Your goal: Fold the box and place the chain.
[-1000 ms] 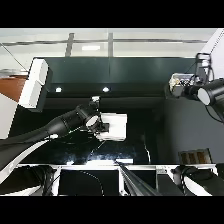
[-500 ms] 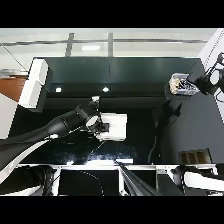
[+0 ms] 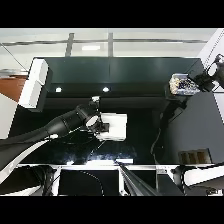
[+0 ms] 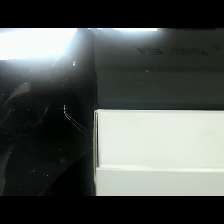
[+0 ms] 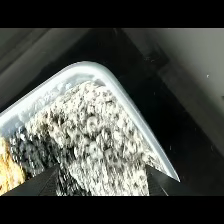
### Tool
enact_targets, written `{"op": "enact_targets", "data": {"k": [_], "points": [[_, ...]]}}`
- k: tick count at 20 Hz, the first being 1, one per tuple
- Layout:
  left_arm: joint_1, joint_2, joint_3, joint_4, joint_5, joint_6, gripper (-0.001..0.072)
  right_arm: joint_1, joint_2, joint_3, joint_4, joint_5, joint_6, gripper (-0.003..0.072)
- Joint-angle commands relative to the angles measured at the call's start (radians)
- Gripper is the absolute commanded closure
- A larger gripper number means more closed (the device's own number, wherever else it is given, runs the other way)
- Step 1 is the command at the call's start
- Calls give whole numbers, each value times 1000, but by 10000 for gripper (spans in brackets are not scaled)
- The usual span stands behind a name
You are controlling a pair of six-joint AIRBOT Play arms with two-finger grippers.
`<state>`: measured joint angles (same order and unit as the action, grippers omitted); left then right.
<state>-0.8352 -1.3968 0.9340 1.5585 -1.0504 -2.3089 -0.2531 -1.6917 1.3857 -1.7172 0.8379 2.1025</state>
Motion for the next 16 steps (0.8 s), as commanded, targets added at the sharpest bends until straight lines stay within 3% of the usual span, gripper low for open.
{"op": "enact_targets", "data": {"k": [1, 4, 5, 6, 8, 16], "points": [[0, -1, 0, 0, -3, 0, 682, -23, -53, 21, 47, 1, 14, 93], [1, -1, 0, 0, -2, 0, 683, -24, -77, 21, 70, -26, 13, 111], [0, -1, 0, 0, -2, 0, 683, -24, -81, 21, 77, -30, 11, 243], [1, -1, 0, 0, -2, 0, 682, -24, -81, 21, 98, -31, -5, 454], [0, -1, 0, 0, -2, 0, 683, -24, -81, 39, 148, -13, -56, 642], [0, -1, 0, 0, -2, 0, 683, -32, -20, 278, 179, 246, -246, 646]]}}
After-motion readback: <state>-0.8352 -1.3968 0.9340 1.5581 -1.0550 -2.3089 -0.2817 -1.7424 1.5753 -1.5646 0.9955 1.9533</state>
